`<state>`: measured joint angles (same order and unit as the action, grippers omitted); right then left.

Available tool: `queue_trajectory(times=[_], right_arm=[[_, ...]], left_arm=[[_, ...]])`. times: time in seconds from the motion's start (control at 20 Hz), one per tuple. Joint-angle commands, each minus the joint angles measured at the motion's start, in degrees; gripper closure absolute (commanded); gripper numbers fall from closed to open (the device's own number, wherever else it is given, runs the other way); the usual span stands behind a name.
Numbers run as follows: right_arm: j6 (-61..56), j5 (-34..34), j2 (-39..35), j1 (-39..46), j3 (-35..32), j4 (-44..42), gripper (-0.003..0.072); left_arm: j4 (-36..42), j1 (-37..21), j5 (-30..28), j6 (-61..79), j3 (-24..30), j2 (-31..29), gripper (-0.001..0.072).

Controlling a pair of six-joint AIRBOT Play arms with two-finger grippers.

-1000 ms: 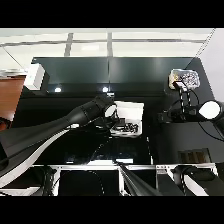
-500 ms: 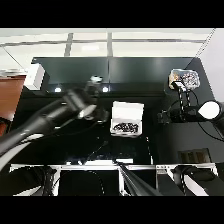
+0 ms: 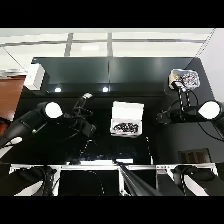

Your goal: Fold the box and place the chain.

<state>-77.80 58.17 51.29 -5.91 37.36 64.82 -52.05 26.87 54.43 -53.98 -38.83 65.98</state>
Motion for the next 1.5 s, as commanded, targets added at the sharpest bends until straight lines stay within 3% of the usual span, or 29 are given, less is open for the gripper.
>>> queue_trajectory(times=[0.0,0.1,0.4,0.55,0.9,1.45], right_arm=[[-0.57,0.11,-0.04,-0.04,-0.02,-1.18,0.0421],[-0.63,0.07,-0.04,-0.04,-0.02,-1.22,0.0421],[-0.68,-0.42,-0.04,-0.04,-0.02,-1.44,0.0421],[-0.66,-0.39,-0.04,-0.04,-0.02,-1.6,0.0421],[-0.63,-0.42,-0.04,-0.04,-0.02,-1.62,0.0421],[-0.63,-1.68,-0.04,-0.04,-0.02,-1.81,0.0421]], left_arm=[[8.85,-0.2,-3.91,41.57,2.45,1.73,0.0003],[8.72,-0.07,-3.32,52.59,1.03,2.56,0.0003],[18.45,-3.19,-1.57,66.97,-4.42,11.65,0.0003],[22.67,-2.05,-1.46,67.6,-5.86,15.34,0.0003],[22.86,1.77,-3.41,67.21,-6.1,18.05,0.0005],[23.23,2.25,-5.03,65.4,-6.25,18.32,0.0006]])
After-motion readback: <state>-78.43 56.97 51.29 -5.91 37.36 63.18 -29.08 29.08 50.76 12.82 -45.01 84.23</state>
